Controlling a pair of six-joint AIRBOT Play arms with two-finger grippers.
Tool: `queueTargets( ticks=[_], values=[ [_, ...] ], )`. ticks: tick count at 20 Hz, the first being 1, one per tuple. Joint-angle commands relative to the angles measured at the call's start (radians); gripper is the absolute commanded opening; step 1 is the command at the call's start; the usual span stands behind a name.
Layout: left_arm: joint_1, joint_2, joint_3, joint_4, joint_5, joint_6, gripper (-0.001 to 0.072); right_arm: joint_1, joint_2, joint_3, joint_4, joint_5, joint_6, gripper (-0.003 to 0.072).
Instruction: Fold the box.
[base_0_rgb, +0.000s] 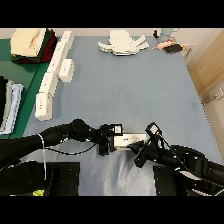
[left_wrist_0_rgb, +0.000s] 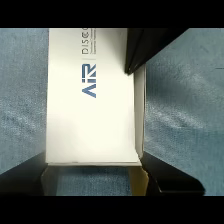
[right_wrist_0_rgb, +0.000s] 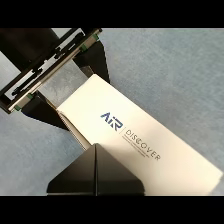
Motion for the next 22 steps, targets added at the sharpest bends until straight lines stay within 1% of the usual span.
queueTargets(
  ticks=[1,5,7,11,13,17,22],
  values=[
    [0.001,0.001,0.001,0.001,0.001,0.002,0.0517,0.000,0.076,0.013,-0.001,-0.011,0.000,0.0003],
    [0.001,0.001,0.001,0.001,0.001,0.002,0.0517,-0.002,0.137,0.014,-0.039,0.008,0.000,0.0003],
    [0.001,0.001,0.001,0.001,0.000,0.002,0.0517,-0.010,0.152,0.017,-0.064,0.067,0.000,0.0003],
    [0.001,0.001,0.001,0.001,0.001,0.002,0.0517,-0.039,0.161,0.035,-0.119,0.241,0.010,0.0002],
    [0.001,0.001,0.001,0.001,0.001,0.002,0.0517,-0.046,0.161,0.037,-0.137,0.294,0.027,0.0002],
    [0.001,0.001,0.001,0.001,0.001,0.002,0.0517,-0.046,0.161,0.037,-0.143,0.331,0.027,0.0003],
    [0.001,0.001,0.001,0.001,0.001,0.002,0.0517,-0.046,0.160,0.036,-0.151,0.337,0.027,0.0003]
  ],
)
